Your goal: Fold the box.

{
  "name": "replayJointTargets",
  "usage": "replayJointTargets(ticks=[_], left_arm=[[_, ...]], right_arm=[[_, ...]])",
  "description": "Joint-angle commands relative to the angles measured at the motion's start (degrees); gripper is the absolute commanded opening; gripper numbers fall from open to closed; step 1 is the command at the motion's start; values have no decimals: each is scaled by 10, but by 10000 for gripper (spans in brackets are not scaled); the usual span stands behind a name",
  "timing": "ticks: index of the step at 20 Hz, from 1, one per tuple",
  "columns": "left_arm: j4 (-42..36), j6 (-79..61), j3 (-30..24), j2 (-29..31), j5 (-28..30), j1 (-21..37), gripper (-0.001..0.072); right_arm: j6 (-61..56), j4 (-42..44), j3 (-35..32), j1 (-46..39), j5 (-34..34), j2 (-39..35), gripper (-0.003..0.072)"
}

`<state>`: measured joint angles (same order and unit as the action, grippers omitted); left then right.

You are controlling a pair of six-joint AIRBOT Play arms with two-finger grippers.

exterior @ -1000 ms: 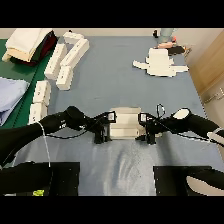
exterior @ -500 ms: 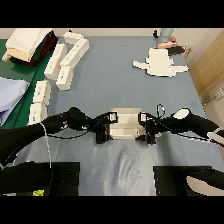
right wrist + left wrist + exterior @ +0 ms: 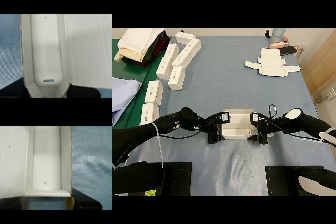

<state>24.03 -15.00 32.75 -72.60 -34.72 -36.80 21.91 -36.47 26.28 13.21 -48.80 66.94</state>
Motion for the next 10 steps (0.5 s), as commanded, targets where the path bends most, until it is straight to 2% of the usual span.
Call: replayJointTargets(ticks=[1, 10], left_arm=[[0, 0, 0, 0, 1, 0, 364], [0, 0, 0, 0, 1, 0, 364]], right_arm=[[0, 0, 0, 0, 0, 0, 509], [0, 0, 0, 0, 0, 0, 509]])
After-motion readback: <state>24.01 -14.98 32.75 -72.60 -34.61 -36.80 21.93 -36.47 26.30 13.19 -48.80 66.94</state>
